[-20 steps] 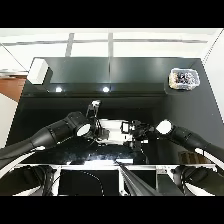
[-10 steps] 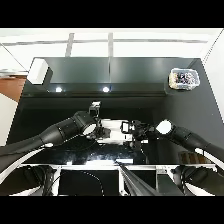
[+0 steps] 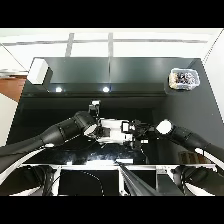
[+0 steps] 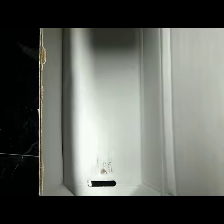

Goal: Fold the box and place the chain.

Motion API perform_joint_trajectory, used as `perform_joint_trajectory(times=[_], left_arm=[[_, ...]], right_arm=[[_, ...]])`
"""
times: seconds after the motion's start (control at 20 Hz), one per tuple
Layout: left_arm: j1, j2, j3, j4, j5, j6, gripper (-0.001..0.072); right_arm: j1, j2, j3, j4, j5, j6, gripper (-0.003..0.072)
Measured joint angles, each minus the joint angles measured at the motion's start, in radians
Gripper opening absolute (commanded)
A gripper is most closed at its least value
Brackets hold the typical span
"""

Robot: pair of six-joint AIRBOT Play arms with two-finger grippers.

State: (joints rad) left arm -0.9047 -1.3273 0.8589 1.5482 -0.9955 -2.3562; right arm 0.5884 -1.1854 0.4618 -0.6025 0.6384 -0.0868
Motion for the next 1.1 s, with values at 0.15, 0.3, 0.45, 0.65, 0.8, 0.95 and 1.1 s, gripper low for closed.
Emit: perform_joint_trajectory(times=[0.15, 0.3, 0.45, 0.65, 0.8, 0.95, 1.1], left_arm=[[-0.004, 0.0, 0.002, 0.006, -0.002, -0.002, 0.0314], [-0.006, 0.0, 0.008, 0.014, -0.007, -0.004, 0.0356], [-0.006, 0.0, 0.011, 0.019, -0.007, -0.006, 0.0356], [-0.006, 0.0, 0.011, 0.024, -0.01, -0.007, 0.0029], [-0.008, 0.0, 0.011, 0.025, -0.007, -0.006, 0.0026], [-0.01, 0.0, 0.011, 0.021, -0.003, 0.002, 0.0026], [-0.01, 0.0, 0.012, 0.017, -0.003, 0.003, 0.0024]], right_arm=[[0.0, 0.0, 0.0, 0.0, 0.0, -0.001, 0.0531], [0.0, 0.0, 0.0, 0.0, 0.0, -0.001, 0.0531], [0.0, 0.0, 0.0, 0.0, 0.0, -0.001, 0.0531], [0.0, 0.0, 0.0, 0.0, 0.0, -0.001, 0.0531], [0.0, 0.0, 0.0, 0.001, 0.0, 0.0, 0.0531], [0.0, 0.001, 0.0, 0.0, 0.001, -0.002, 0.0714], [-0.001, 0.021, -0.002, -0.02, 0.002, 0.005, 0.0714]])
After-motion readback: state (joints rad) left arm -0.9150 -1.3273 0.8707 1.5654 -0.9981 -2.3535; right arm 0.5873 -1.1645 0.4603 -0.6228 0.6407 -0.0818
